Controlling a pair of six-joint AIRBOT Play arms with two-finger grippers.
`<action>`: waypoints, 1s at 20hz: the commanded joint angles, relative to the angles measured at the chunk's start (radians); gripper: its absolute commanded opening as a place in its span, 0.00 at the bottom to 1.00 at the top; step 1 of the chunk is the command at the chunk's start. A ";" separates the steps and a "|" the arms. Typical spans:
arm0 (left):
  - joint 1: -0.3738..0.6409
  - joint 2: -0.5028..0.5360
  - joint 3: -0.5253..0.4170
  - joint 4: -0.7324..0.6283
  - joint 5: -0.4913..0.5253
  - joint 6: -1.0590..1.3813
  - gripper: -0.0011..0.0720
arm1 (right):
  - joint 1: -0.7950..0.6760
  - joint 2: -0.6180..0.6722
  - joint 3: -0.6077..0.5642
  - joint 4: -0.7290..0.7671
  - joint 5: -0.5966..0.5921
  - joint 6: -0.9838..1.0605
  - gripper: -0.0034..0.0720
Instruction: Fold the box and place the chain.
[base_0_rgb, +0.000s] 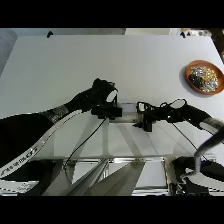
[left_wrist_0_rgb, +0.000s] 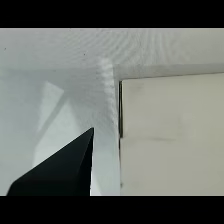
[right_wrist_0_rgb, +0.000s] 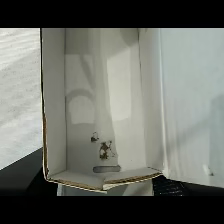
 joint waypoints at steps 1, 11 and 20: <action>-0.006 -0.013 -0.005 -0.013 0.024 0.000 0.39 | 0.000 0.001 0.001 0.000 -0.002 -0.001 0.44; -0.018 -0.033 -0.005 -0.032 0.026 0.000 0.03 | 0.000 0.001 0.001 0.000 -0.001 -0.001 0.44; 0.035 0.080 -0.005 -0.041 0.005 0.180 0.72 | 0.000 0.001 0.001 0.000 -0.002 -0.001 0.44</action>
